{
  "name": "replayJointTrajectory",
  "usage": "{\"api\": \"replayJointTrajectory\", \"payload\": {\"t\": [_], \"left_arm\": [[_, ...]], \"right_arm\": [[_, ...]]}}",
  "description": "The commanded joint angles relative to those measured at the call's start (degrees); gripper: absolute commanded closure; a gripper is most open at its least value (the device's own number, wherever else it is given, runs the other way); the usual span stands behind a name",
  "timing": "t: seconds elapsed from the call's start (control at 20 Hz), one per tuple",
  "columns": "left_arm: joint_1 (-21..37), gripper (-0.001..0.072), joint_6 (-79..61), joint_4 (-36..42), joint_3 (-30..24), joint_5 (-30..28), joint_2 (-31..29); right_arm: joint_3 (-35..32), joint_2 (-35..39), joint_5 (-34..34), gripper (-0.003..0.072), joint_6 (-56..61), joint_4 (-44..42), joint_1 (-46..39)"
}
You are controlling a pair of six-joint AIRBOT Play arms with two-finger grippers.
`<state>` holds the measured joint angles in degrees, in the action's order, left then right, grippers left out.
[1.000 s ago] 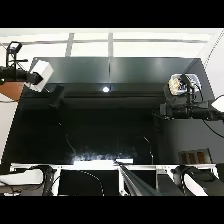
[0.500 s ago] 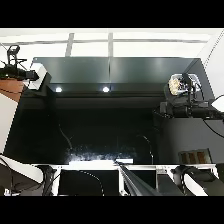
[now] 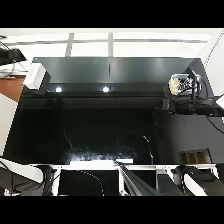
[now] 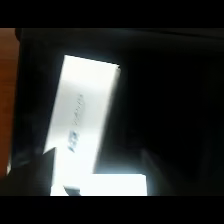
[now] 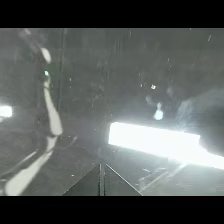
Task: Fold the box and place the chain.
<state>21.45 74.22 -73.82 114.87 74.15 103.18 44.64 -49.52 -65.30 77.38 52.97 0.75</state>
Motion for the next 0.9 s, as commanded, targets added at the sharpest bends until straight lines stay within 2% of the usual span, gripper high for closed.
{"api": "replayJointTrajectory", "payload": {"t": [0.0,0.1,0.15,0.2,0.25,0.3,0.4,0.5,0.55,0.65,0.75,0.85], "left_arm": [[-0.1,0.0670,7.5,3.7,2.0,17.9,-6.1],[-1.1,0.0681,10.9,5.8,-2.8,20.4,-10.9],[-2.4,0.0681,11.1,5.5,-5.8,19.9,-14.0],[-4.0,0.0681,10.6,5.3,-9.7,17.5,-17.7],[-6.2,0.0680,9.2,5.3,-15.8,12.5,-22.9],[-8.4,0.0681,8.6,5.4,-23.2,6.3,-28.5],[-14.0,0.0681,8.4,5.4,-42.2,-7.4,-41.8],[-21.0,0.0680,6.6,5.2,-63.3,-18.7,-54.5],[-23.6,0.0679,6.7,5.3,-72.0,-23.6,-59.4],[-25.4,0.0680,7.2,5.3,-84.4,-30.6,-66.2],[-24.4,0.0680,7.1,5.0,-88.3,-28.2,-67.8],[-23.9,0.0679,6.9,4.8,-88.5,-26.3,-67.7]], "right_arm": [[5.5,3.7,-4.5,0.0644,1.5,11.4,-0.1],[5.9,9.1,-3.1,0.0644,8.1,20.2,0.0],[5.8,11.8,-1.8,0.0644,10.6,22.4,0.1],[5.2,14.5,0.1,0.0643,10.8,23.5,0.1],[4.0,16.7,2.0,0.0644,10.8,24.7,0.1],[1.9,18.3,3.8,0.0644,11.1,26.3,0.1],[-3.8,19.0,6.4,0.0644,12.1,28.1,0.1],[-12.6,18.9,14.9,0.0643,13.1,26.6,0.1],[-16.5,18.9,19.1,0.0643,13.6,24.9,0.1],[-21.8,18.9,23.8,0.0644,13.7,21.3,0.1],[-22.8,18.9,22.7,0.0643,13.7,23.7,0.1],[-22.8,18.9,21.3,0.0645,13.7,27.3,0.1]]}}
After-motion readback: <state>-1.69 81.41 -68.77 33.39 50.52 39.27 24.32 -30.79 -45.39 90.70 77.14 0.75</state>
